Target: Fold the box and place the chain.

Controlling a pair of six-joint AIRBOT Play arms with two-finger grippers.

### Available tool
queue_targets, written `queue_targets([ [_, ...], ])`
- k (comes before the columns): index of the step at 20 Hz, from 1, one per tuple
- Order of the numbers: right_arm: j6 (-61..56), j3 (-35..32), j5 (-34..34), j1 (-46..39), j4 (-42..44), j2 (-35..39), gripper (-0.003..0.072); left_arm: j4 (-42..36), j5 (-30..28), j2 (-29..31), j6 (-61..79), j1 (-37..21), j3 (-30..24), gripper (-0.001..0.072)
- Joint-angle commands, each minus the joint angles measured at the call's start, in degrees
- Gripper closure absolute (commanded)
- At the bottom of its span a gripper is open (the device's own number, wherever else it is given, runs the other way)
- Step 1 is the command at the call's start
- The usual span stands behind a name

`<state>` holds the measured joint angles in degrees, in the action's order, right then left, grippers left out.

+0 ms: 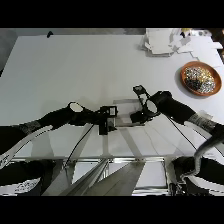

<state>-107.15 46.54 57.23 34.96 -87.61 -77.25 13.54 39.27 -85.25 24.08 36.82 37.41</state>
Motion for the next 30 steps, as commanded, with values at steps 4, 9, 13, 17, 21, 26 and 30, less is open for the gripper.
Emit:
queue_targets([
  [4,0.33,-0.04,0.44,0.02,-0.24,-1.25,0.0668,0.0,-0.02,0.04,0.11,-0.02,0.0,0.0573],
  [9,0.72,-0.04,0.46,0.02,-0.31,0.0,0.0541,0.0,-0.02,0.04,0.11,-0.02,0.0,0.0573],
  [13,0.63,-0.04,0.68,0.02,-0.42,2.78,0.0444,0.0,-0.02,0.04,0.11,-0.02,-0.02,0.0573],
  [17,-2.78,-0.02,0.96,0.02,-0.52,4.15,0.0449,0.0,-0.02,0.04,0.11,-0.02,-0.02,0.0573],
  [21,-8.37,-0.02,0.44,-0.46,-1.11,4.46,0.0517,0.0,0.0,0.04,0.11,-0.02,0.0,0.0573],
  [26,-10.51,-0.07,0.72,-0.44,-1.09,2.89,0.0586,0.0,-0.02,0.04,0.11,-0.02,-0.02,0.0573],
  [30,-10.47,-0.07,0.63,-0.42,-1.07,2.84,0.0668,0.0,-0.02,0.04,0.11,-0.02,-0.02,0.0573],
])
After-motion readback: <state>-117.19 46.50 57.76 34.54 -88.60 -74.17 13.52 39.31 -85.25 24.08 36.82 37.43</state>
